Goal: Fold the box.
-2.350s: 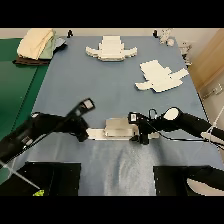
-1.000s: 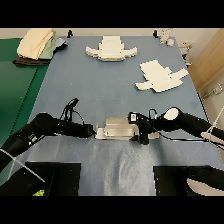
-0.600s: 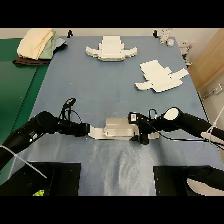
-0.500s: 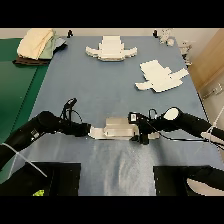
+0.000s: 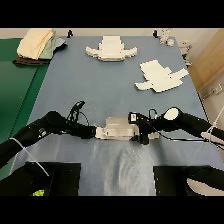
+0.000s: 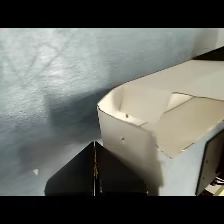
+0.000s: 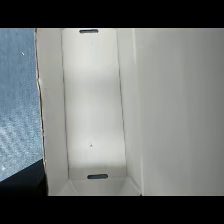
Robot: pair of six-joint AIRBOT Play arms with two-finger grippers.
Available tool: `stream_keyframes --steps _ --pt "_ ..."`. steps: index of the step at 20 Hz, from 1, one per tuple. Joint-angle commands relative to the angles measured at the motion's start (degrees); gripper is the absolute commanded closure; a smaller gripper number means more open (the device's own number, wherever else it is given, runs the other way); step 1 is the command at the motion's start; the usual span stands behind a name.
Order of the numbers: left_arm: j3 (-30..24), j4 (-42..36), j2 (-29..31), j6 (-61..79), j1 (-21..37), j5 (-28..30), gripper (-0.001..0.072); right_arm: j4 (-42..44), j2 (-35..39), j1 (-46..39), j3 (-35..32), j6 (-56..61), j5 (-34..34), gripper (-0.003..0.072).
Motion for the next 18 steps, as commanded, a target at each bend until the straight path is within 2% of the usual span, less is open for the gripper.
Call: stream_keyframes --steps 1,4,6,7,8,10,18 --pt "2.4 -0.9 2.5 0.4 -0.6 -2.8 0.0693 0.0 0.0 0.0 0.0 0.0 0.0 0.0087" --pt "5.7 -0.8 4.0 -0.3 -0.5 -3.6 0.0691 0.0 0.0 0.0 0.0 0.0 0.0 0.0087" --pt "5.6 -2.4 2.9 -0.6 -0.7 -3.4 0.0690 0.0 0.0 0.0 0.0 0.0 0.0 0.0087" --pt "5.6 -3.1 1.6 -0.6 -1.0 -3.4 0.0531 0.0 0.0 0.0 0.0 0.0 0.0 0.0087" --pt "5.7 -3.7 0.4 -0.6 -1.7 -3.3 0.0325 0.0 0.0 0.0 0.0 0.0 0.0 0.0087" --pt "5.7 -5.1 -1.5 -0.4 -3.0 -3.2 0.0322 0.0 0.0 0.0 0.0 0.0 0.0 0.0087" --pt "5.7 -5.8 -1.3 -0.5 -3.0 -2.9 0.0322 0.0 0.0 0.0 0.0 0.0 0.0 0.0087"
